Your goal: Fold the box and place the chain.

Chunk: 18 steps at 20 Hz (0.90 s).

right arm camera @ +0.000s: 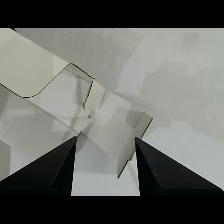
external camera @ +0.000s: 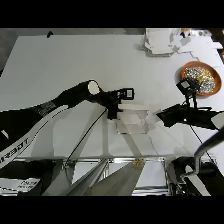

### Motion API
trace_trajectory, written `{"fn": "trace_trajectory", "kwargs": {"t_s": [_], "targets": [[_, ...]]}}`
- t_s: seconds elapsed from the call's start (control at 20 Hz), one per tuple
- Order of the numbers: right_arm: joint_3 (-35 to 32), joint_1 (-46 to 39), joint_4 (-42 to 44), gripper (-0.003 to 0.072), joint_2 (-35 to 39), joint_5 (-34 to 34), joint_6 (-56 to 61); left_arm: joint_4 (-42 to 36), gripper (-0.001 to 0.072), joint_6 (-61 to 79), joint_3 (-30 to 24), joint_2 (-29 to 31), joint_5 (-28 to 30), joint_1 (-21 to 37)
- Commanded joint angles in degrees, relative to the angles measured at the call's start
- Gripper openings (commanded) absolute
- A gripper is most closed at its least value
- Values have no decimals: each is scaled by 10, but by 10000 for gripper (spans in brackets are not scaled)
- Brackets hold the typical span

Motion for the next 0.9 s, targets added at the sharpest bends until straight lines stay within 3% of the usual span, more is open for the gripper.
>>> {"fn": "trace_trajectory", "kwargs": {"t_s": [0.0, 0.25, 0.3, 0.4, 0.45, 0.7, 0.85], "targets": [[1, 0, -1, 411, 0, 0, 0, 0, 8, 0, 0, -1, 2, 0], [1, 0, -3, 406, 0, -3, -4, 0, 10, 0, 0, -2, -2, 0], [1, 0, -2, 356, 0, -5, -5, -2, 10, 0, 0, -2, -3, 0], [1, 1, 9, 123, 0, -2, -30, -2, 10, 0, 0, -2, -3, 0], [1, 0, 21, 47, 0, 4, -62, -2, 10, 0, 0, -2, -3, 0], [0, 1, 40, 18, -5, 34, -203, -2, 10, 0, 0, -2, -3, 0], [1, 31, 89, 17, -9, 89, -309, -2, 10, 0, 0, -2, -3, 0]]}}
